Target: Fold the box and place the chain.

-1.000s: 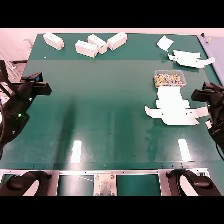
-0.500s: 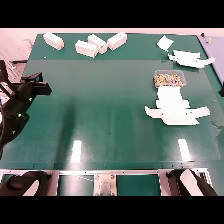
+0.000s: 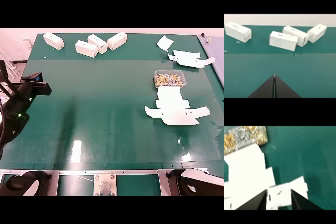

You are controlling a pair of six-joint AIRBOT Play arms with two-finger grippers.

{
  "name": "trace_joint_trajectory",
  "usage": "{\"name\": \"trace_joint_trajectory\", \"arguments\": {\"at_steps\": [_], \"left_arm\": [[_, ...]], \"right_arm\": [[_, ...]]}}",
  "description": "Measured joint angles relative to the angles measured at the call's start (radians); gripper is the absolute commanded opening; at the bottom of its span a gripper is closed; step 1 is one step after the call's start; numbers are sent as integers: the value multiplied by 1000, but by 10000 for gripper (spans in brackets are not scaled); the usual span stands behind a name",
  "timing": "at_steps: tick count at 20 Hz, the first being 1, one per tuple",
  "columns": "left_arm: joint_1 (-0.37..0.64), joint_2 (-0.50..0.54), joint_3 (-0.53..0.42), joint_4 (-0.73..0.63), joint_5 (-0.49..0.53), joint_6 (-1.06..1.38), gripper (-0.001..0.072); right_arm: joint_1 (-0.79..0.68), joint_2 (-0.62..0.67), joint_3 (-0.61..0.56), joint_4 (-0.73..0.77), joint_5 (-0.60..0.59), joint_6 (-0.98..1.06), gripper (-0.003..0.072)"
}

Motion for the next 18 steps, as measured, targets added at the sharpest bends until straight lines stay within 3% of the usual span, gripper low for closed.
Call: {"name": "trace_joint_trajectory", "arguments": {"at_steps": [5, 10, 18], "left_arm": [[0, 0, 0, 0, 0, 0, 20], [0, 0, 0, 0, 0, 0, 20], [0, 0, 0, 0, 0, 0, 20]], "right_arm": [[-11, -218, 283, -85, 203, 50, 434], [-2, -390, 526, -107, 331, 76, 476], [74, -578, 620, -192, 406, 83, 477]]}}
